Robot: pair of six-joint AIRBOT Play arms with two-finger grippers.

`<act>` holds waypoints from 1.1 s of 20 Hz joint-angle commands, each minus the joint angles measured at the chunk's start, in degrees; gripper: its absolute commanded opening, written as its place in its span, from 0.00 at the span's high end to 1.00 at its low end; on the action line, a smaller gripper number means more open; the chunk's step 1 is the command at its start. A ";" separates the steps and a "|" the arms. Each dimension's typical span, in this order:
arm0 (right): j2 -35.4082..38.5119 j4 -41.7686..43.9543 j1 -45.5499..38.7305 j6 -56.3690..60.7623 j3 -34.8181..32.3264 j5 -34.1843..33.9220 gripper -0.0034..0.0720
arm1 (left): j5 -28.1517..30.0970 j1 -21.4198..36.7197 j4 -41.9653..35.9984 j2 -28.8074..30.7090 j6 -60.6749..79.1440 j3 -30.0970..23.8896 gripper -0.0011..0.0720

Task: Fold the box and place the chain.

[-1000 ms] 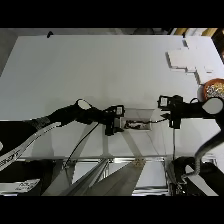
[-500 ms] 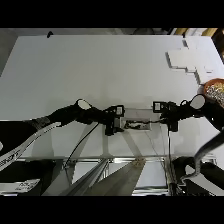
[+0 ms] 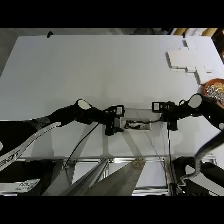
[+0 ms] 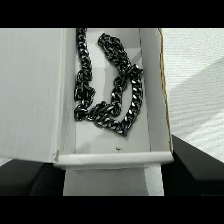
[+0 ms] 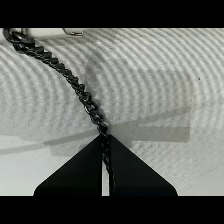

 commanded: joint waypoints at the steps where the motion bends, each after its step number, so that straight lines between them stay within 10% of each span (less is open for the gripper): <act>1: 1.70 -0.17 0.00 0.15 -0.02 2.84 0.94 | 0.02 0.02 0.00 0.04 0.02 0.02 0.56; 14: 26.62 17.68 9.27 3.50 -0.04 12.00 0.94 | 0.04 0.02 0.00 0.04 0.02 0.02 0.56; 22: 24.26 22.99 26.99 5.07 -0.55 -6.82 0.94 | 0.02 0.00 0.00 0.04 0.00 0.02 0.56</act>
